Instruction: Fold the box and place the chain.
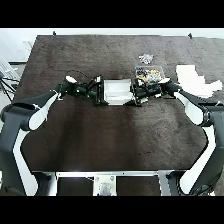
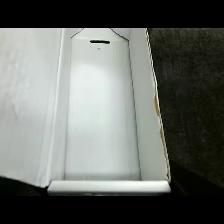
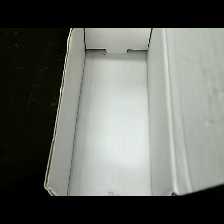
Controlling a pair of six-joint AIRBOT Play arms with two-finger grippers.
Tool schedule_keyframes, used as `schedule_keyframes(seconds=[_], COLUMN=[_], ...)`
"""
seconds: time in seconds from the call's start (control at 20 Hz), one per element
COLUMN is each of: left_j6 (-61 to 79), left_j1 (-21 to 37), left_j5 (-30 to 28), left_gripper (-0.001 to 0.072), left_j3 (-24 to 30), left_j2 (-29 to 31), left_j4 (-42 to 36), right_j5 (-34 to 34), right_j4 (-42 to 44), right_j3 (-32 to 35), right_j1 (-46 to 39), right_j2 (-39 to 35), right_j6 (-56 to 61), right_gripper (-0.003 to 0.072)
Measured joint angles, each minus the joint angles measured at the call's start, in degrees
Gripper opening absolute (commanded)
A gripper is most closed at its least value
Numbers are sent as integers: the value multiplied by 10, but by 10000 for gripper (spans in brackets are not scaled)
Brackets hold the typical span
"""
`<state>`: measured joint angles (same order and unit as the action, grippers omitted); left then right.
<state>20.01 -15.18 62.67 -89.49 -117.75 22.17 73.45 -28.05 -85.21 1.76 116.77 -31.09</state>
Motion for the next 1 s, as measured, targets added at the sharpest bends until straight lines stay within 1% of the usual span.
schedule_keyframes(seconds=[0.45, 1.0], left_j6=[0, 11], left_j1=[-1, -1], left_j5=[-16, -16], left_gripper=[720, 720], left_j3=[0, 0], left_j2=[-4, -4], left_j4=[-4, -2], right_j5=[0, 1], right_j4=[0, 0], right_j3=[0, 0], right_j1=[0, 0], right_j2=[0, 0], right_j6=[0, 0], right_gripper=[587, 587])
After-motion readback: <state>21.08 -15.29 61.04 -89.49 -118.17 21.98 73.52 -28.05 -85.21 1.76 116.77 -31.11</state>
